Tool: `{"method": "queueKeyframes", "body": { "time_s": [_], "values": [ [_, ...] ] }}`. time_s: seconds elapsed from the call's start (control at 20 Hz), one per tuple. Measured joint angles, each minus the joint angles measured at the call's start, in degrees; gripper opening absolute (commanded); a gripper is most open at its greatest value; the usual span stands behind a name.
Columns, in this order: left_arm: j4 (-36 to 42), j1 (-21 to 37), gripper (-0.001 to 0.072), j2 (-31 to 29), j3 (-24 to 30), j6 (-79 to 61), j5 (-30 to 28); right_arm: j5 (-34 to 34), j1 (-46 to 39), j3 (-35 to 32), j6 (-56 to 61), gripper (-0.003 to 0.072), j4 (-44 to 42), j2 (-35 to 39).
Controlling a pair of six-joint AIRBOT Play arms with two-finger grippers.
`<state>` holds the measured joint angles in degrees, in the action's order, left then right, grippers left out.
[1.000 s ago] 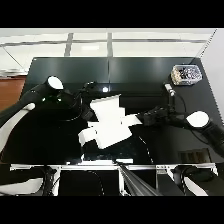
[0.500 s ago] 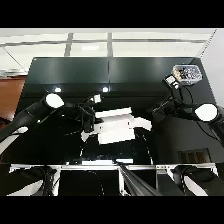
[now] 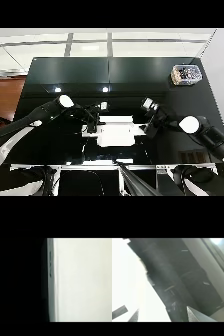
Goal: Fold the box and place the chain.
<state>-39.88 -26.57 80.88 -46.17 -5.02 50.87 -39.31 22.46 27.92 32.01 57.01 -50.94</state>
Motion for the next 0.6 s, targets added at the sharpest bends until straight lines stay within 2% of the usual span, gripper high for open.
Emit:
{"method": "queueKeyframes", "body": {
  "time_s": [0.3,0.6],
  "values": [
    [-0.1,0.0,0.0027,0.6,0.0,-0.6,0.0,0.9,6.6,-4.2,-9.9,0.0674,0.2,-0.1],
    [-0.1,0.0,0.0027,0.6,0.0,-0.7,0.4,0.9,8.7,-5.4,-15.5,0.0674,0.3,-0.7]
  ]
}}
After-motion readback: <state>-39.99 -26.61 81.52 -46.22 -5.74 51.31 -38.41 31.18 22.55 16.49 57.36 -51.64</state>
